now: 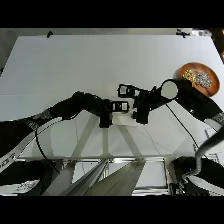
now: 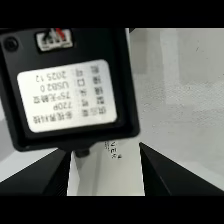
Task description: Fold the box and place the chain.
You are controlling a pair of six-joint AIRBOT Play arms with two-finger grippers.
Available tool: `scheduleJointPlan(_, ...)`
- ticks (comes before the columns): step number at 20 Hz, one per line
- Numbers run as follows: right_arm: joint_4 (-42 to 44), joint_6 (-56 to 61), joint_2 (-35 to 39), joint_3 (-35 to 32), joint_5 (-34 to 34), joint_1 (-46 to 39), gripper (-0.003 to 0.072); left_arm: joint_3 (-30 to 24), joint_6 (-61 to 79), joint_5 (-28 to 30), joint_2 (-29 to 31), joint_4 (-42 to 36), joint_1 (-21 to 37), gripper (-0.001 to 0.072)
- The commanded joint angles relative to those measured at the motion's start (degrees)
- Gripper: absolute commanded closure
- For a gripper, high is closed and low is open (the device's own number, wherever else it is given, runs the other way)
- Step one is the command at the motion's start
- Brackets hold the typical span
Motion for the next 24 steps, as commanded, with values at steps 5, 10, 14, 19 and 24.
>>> scheduleJointPlan(5,-5.20,2.12,0.00,-1.62,4.85,2.12,0.0227,0.04,0.02,0.02,-0.04,0.02,0.00,0.0357)
scheduleJointPlan(10,-5.20,4.09,0.00,-1.62,2.38,2.12,0.0289,0.04,0.02,0.02,-0.04,0.00,0.00,0.0357)
scheduleJointPlan(14,-5.92,6.43,0.00,-1.60,0.85,1.70,0.0368,0.04,0.02,0.02,-0.04,0.00,0.00,0.0357)
scheduleJointPlan(19,-8.13,9.35,0.00,-1.57,-1.01,1.70,0.0370,0.04,0.02,0.02,-0.04,0.02,0.00,0.0357)
scheduleJointPlan(24,-8.20,9.44,0.13,-1.57,-1.27,1.70,0.0396,0.04,0.02,0.02,-0.04,0.02,0.00,0.0357)
